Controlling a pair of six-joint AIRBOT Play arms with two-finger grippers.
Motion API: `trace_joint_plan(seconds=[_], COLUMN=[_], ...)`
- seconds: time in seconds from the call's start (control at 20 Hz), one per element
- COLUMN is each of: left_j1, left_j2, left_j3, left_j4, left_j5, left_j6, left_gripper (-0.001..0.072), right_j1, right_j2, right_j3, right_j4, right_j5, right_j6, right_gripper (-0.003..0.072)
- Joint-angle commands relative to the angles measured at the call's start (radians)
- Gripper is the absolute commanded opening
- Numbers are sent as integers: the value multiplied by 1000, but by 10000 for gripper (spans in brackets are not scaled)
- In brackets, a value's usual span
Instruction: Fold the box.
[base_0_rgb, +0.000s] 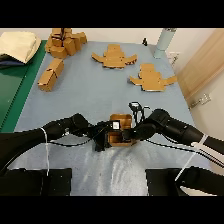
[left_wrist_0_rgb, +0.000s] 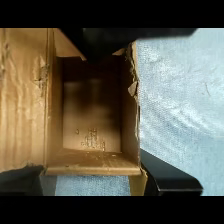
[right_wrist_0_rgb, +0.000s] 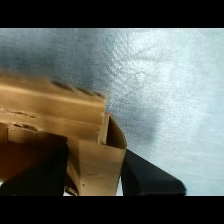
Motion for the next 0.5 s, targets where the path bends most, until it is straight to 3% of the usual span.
trace_joint_plan(seconds=[0.0, 0.1, 0.15, 0.25, 0.45], left_j1=[0, 0, 0, 0, 0], left_j2=[-1, -1, -1, -1, -1], left_j3=[-1, -1, -1, -1, -1], left_j4=[0, 0, 0, 0, 0], left_j5=[0, 0, 0, 0, 0], left_j6=[0, 0, 0, 0, 0], left_gripper=[525, 525, 525, 525, 525], right_j1=[23, 23, 23, 21, 22], right_j2=[-38, -21, -11, -2, 1], right_j3=[53, 73, 79, 84, 84], right_j4=[-39, -32, -32, -33, -48], right_j5=[-38, -45, -49, -83, -125], right_j6=[60, 60, 60, 60, 60], right_gripper=[443, 457, 561, 660, 653])
